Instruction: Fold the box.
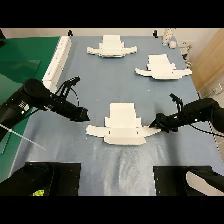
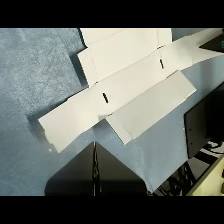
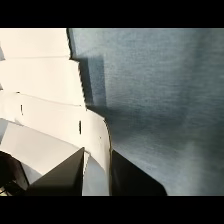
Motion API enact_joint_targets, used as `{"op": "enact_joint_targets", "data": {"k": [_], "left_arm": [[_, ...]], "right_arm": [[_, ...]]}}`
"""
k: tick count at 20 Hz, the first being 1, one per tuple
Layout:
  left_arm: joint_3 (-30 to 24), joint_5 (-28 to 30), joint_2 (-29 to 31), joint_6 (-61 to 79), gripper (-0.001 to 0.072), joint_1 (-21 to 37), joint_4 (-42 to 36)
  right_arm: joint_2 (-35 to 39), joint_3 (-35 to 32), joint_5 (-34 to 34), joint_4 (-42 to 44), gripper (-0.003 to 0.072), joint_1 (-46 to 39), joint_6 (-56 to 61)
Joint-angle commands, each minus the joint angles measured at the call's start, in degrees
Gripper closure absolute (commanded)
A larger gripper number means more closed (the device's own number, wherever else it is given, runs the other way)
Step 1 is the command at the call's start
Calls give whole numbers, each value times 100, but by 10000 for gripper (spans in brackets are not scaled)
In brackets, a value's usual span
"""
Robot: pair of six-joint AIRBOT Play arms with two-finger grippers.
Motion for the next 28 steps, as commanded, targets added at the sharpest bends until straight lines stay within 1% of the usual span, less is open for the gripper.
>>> {"op": "enact_joint_targets", "data": {"k": [1, 3, 4, 5, 6, 7, 8, 9, 10, 11, 12, 13, 15, 17, 19, 23, 26, 28], "left_arm": [[-74, -103, 50, 79, 692, 2, -2], [-74, -210, 48, 79, 692, 2, -2], [-74, -221, 48, 76, 693, 2, -2], [-74, -219, 48, 76, 693, 2, -2], [-74, -221, 48, 74, 693, 2, -2], [-74, -214, 46, 72, 692, 2, -4], [-74, -186, 35, 70, 692, 4, -7], [-70, -118, -13, 72, 690, 7, -4], [-59, -42, -111, 72, 690, 7, -4], [-59, 0, -210, 76, 620, 7, -2], [-59, 59, -317, 72, 383, 7, -4], [-44, 142, -444, 59, 300, 7, -20], [-37, 428, -658, 61, 299, 7, -20], [-35, 713, -887, 81, 300, 7, -26], [39, 782, -1252, 282, 300, 7, -59], [369, 896, -2144, 868, 300, 7, -457], [778, 745, -2739, 1388, 300, 4, -979], [1071, 348, -3134, 1805, 300, 4, -1408]], "right_arm": [[-188, 66, 7, -94, 466, 129, 63], [-393, 166, -205, -87, 540, 129, 26], [-466, 216, -258, -85, 548, 129, -48], [-538, 275, -389, -81, 628, 129, -188], [-597, 319, -560, -76, 682, 131, -317], [-623, 319, -695, -68, 683, 133, -448], [-605, 293, -686, -33, 684, 170, -629], [-511, 214, -551, 55, 684, 273, -879], [-317, 68, -245, 98, 684, 402, -1014], [-2, -151, 199, 96, 684, 599, -1062], [350, -376, 612, 96, 684, 796, -1056], [723, -608, 957, 96, 684, 984, -1032], [1220, -935, 1364, 87, 685, 1292, -835], [1460, -1137, 1541, 90, 685, 1497, -732], [1475, -1158, 1541, 79, 684, 1635, -682], [1478, -1156, 1541, 98, 684, 1777, -601], [1478, -1156, 1499, 92, 684, 1775, -544], [1478, -1156, 1499, 92, 685, 1775, -544]]}}
